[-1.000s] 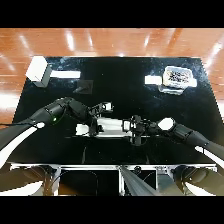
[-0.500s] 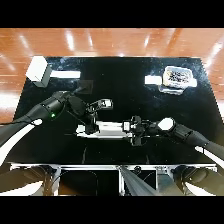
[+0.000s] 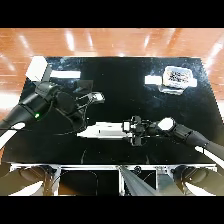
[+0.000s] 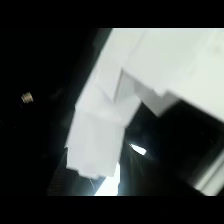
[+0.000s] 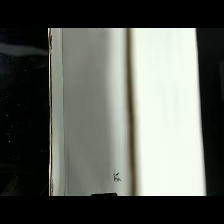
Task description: Fold the box and place the chain.
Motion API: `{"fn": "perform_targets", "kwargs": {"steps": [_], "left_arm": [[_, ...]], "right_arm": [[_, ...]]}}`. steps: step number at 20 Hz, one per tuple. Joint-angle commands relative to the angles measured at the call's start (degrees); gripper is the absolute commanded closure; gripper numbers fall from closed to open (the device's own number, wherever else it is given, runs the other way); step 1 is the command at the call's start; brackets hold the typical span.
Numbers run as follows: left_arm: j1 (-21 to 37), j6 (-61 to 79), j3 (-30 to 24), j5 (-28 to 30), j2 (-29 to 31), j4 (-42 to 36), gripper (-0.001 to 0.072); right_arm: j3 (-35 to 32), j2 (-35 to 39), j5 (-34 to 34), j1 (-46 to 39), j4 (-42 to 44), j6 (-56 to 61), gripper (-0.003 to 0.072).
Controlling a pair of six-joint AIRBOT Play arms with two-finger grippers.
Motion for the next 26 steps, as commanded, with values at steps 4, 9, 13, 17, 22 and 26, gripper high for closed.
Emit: {"fn": "perform_targets", "kwargs": {"steps": [4,9,13,17,22,26], "left_arm": [[3.1,-6.54,-3.26,10.16,2.19,-7.48,0.069],[-0.55,-5.88,-14.4,-6.6,13.2,-10.08,0.0691],[-7.48,-5.9,-22.16,-25.77,22.62,-15.67,0.069],[-16.24,-5.86,-24.13,-41.94,22.58,-13.9,0.0691],[-19.87,-6.75,-25.46,-63.34,19.02,-12.81,0.069],[-19.87,-7.63,-25.46,-69.33,15.43,-12.83,0.069]], "right_arm": [[0.02,0.0,0.0,0.0,0.02,0.04,0.0125],[0.02,0.0,-0.02,0.0,0.02,0.04,0.0125],[0.02,0.0,0.0,0.0,0.0,0.04,0.0125],[0.02,-0.02,-0.02,0.0,0.0,0.04,0.0125],[0.02,-0.02,-0.02,0.0,0.0,0.04,0.0125],[0.02,0.0,-0.02,0.0,-0.02,0.04,0.0125]]}}
